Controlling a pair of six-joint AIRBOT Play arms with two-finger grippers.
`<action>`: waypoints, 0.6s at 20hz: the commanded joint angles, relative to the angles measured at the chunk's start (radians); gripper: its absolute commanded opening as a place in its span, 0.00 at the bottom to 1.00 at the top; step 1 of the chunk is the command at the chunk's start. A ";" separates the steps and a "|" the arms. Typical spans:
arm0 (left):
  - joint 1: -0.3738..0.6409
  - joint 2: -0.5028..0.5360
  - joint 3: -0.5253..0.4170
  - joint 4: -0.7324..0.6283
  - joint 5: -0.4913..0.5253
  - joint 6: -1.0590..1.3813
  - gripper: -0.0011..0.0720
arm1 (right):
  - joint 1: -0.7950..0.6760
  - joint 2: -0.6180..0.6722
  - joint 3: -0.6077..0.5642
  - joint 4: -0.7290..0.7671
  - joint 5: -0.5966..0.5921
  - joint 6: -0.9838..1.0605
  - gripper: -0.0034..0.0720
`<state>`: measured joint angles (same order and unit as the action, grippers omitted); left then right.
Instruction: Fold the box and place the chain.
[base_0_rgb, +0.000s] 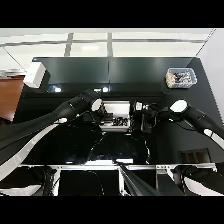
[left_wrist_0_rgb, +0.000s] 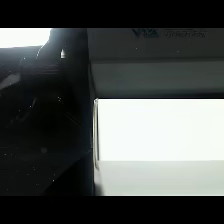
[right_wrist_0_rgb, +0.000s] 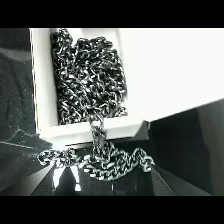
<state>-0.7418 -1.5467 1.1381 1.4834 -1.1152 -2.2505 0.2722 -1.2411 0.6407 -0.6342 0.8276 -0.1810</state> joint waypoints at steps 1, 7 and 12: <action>0.001 0.000 0.000 0.001 -0.004 0.000 0.05 | 0.019 -0.049 0.017 0.003 -0.013 -0.052 1.00; 0.001 0.000 0.000 0.000 -0.004 0.000 0.05 | 0.028 -0.066 0.017 0.005 -0.064 -0.035 1.00; 0.001 0.000 0.000 0.000 -0.009 0.000 0.05 | 0.027 -0.069 0.020 -0.054 -0.039 -0.033 1.00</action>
<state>-0.7418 -1.5467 1.1381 1.4837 -1.1206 -2.2509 0.2974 -1.3067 0.6590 -0.6598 0.7837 -0.2165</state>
